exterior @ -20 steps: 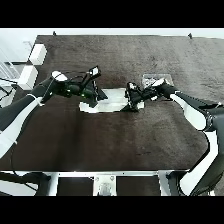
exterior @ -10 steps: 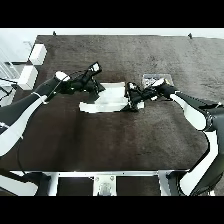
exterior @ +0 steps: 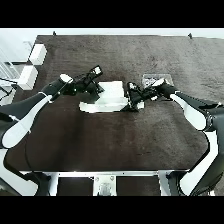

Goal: Fold the box and place the chain.

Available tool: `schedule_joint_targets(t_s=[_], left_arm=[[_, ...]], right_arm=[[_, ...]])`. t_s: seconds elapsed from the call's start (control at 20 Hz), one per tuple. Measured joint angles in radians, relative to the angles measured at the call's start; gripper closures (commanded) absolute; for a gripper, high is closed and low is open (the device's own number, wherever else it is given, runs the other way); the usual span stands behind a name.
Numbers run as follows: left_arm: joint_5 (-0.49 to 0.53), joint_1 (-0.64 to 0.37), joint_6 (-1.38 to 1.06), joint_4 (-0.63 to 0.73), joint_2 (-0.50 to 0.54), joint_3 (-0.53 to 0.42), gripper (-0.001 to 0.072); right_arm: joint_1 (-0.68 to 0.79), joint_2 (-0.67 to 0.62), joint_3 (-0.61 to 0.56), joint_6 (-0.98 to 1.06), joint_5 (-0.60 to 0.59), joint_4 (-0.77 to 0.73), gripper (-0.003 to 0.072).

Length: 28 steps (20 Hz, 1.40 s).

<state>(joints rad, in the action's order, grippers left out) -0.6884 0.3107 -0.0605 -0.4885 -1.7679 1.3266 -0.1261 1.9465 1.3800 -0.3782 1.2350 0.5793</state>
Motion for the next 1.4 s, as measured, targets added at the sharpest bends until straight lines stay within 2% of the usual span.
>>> schedule_joint_targets(t_s=[0.5, 0.65, 0.8, 0.85, 0.9, 0.95, 1.2, 1.4], left_arm=[[-0.008, 0.002, -0.014, -0.006, -0.023, 0.001, 0.0691], [-0.024, -0.005, -0.021, -0.020, 0.005, 0.000, 0.0690], [-0.088, -0.041, -0.024, -0.053, 0.053, 0.001, 0.0683], [-0.136, -0.058, -0.026, -0.062, 0.072, 0.003, 0.0417], [-0.174, -0.069, -0.026, -0.076, 0.088, 0.005, 0.0093], [-0.217, -0.076, -0.023, -0.100, 0.105, 0.008, -0.0007], [-0.328, -0.095, 0.072, -0.254, 0.152, 0.013, -0.0005], [-0.372, -0.076, 0.153, -0.372, 0.155, 0.011, -0.0003]], right_arm=[[0.000, 0.000, 0.000, 0.000, 0.000, 0.000, 0.0119], [0.000, 0.000, 0.000, -0.002, 0.000, 0.001, 0.0119], [0.000, 0.000, 0.000, -0.002, 0.000, 0.001, 0.0119], [0.000, 0.000, 0.000, -0.002, 0.000, 0.001, 0.0118], [0.000, 0.000, 0.000, -0.002, 0.000, 0.001, 0.0119], [0.000, 0.000, 0.000, -0.002, 0.000, 0.001, 0.0119], [0.000, 0.000, 0.000, -0.001, 0.000, 0.000, 0.0119], [0.000, 0.000, 0.000, -0.001, 0.000, 0.000, 0.0119]])
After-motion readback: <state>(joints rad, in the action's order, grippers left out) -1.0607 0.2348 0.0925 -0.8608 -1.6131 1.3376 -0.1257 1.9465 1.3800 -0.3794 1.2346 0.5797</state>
